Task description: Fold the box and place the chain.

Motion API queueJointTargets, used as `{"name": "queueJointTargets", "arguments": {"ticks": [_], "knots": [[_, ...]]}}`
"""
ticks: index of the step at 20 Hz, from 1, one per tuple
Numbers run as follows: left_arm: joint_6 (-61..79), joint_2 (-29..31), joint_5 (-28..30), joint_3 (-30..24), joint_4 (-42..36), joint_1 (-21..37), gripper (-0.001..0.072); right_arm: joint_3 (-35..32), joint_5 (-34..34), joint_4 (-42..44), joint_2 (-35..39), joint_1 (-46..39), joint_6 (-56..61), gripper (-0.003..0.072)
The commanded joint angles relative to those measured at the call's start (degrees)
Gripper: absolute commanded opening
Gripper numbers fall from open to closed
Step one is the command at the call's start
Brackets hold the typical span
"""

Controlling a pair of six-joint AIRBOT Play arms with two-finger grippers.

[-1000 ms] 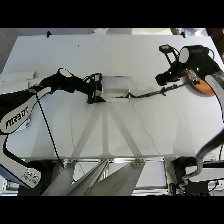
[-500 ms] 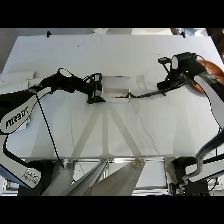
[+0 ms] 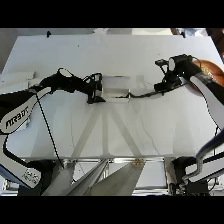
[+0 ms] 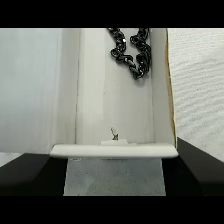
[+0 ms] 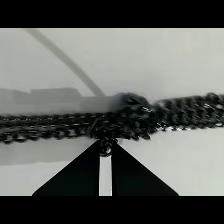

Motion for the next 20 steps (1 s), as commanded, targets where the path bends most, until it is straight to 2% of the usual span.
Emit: {"name": "queueJointTargets", "arguments": {"ticks": [1, 6, 13, 17, 20], "knots": [[0.0, 0.0, 0.0, 0.0, 0.0, 0.0, 0.0162, 0.0, -1.8, -0.3, 2.6, 1.6, -0.2, 0.0015], [0.0, 0.0, 0.0, 0.0, 0.0, 0.0, 0.0162, 0.0, -3.6, 2.7, 8.5, 2.6, -1.4, 0.0015], [0.0, 0.0, 0.0, 0.0, 0.0, 0.0, 0.0162, 0.1, -1.9, 23.3, 16.0, 5.3, -14.9, 0.0014], [0.0, 0.0, 0.0, 0.0, 0.0, 0.0, 0.0162, 0.1, -1.4, 34.8, 16.7, 8.8, -20.3, 0.0014], [0.0, 0.0, 0.0, 0.0, 0.0, 0.0, 0.0162, 0.1, -3.9, 42.8, 16.7, 11.8, -25.2, 0.0014]]}}
